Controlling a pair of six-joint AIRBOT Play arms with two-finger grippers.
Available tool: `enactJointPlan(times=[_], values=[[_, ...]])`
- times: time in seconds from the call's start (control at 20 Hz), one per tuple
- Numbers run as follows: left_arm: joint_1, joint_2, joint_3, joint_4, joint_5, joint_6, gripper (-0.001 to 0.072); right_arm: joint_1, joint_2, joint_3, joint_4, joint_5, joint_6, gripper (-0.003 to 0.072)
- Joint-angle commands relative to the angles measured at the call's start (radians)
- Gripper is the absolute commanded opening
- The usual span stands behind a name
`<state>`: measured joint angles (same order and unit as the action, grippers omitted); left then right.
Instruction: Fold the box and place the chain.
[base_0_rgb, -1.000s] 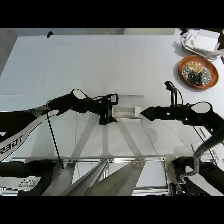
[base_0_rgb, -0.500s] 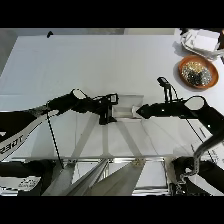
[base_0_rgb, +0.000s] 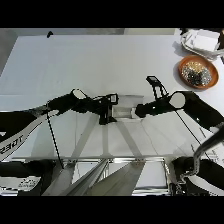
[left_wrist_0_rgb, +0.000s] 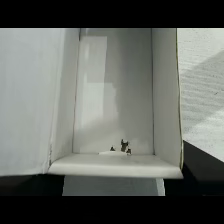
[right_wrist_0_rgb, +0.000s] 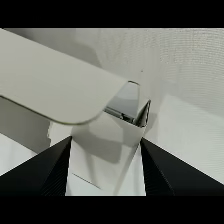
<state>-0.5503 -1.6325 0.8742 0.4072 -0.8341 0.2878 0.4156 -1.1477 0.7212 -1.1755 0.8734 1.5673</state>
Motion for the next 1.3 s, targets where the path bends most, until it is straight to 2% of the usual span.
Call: enactJointPlan(times=[0.0,0.2,0.35,0.6,0.75,0.85,1.1,1.25], values=[[0.0,0.001,0.001,0.0,0.0,0.0,0.0329,0.064,-0.057,0.053,-0.13,0.027,0.171,0.0479],[0.0,0.001,0.001,0.0,0.0,0.0,0.0329,0.131,-0.148,0.127,-0.262,0.122,0.33,0.0479],[0.0,0.001,0.001,0.0,0.0,0.0,0.0329,0.159,-0.165,0.134,-0.322,0.133,0.414,0.0478],[0.0,0.001,0.001,0.0,0.0,0.0,0.0329,0.179,-0.2,0.135,-0.34,0.133,0.472,0.0455],[0.0,0.001,0.001,0.0,0.0,0.0,0.0329,0.201,-0.224,0.135,-0.34,0.13,0.507,0.0406],[0.0,0.001,0.001,0.0,0.0,0.0,0.0329,0.208,-0.233,0.135,-0.343,0.129,0.531,0.0342],[0.0,0.001,0.001,0.001,0.0,0.0,0.0329,0.208,-0.234,0.135,-0.343,0.129,0.531,0.0018],[0.0,0.001,0.001,0.0,0.0,0.0,0.0329,0.208,-0.234,0.135,-0.344,0.125,0.531,0.0011]])
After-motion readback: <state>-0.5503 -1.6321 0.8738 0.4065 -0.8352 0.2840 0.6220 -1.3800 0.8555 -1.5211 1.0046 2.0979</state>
